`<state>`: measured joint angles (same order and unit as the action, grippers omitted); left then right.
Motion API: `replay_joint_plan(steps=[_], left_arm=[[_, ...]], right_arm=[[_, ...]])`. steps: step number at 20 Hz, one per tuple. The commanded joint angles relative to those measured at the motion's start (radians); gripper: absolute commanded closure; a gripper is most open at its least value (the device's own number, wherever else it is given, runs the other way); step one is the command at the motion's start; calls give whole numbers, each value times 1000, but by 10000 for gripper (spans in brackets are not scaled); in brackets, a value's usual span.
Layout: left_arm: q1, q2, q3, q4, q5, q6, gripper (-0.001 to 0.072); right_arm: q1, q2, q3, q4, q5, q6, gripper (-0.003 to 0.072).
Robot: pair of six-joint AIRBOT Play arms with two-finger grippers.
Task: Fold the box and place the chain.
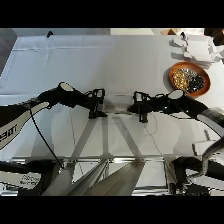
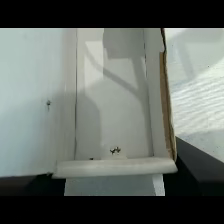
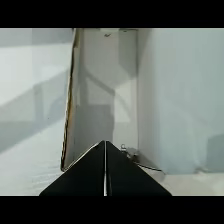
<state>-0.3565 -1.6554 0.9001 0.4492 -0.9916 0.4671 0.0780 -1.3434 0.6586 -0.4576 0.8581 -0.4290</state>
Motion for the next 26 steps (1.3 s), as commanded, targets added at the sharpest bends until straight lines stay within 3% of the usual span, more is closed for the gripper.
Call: replay_joint_plan(steps=[1, 4, 8, 11, 13, 20, 26], left_arm=[[0, 0, 0, 0, 0, 0, 434], [0, 0, 0, 0, 0, 0, 434], [0, 0, 0, 0, 0, 0, 434], [0, 0, 0, 0, 0, 0, 434], [0, 0, 0, 0, 0, 0, 434], [0, 0, 0, 0, 0, 0, 434], [0, 0, 0, 0, 0, 0, 434]], right_arm=[[-13, 82, 0, -18, 9, 140, 675], [-85, 202, 0, -63, 101, 280, 675], [-231, 341, 0, -143, 27, 729, 675], [-351, 355, 0, -320, 32, 1131, 678], [-371, 328, 0, -431, 65, 1288, 680], [-363, 151, -1, -410, 146, 1367, 681], [-249, 29, -1, -409, 146, 1367, 681]])
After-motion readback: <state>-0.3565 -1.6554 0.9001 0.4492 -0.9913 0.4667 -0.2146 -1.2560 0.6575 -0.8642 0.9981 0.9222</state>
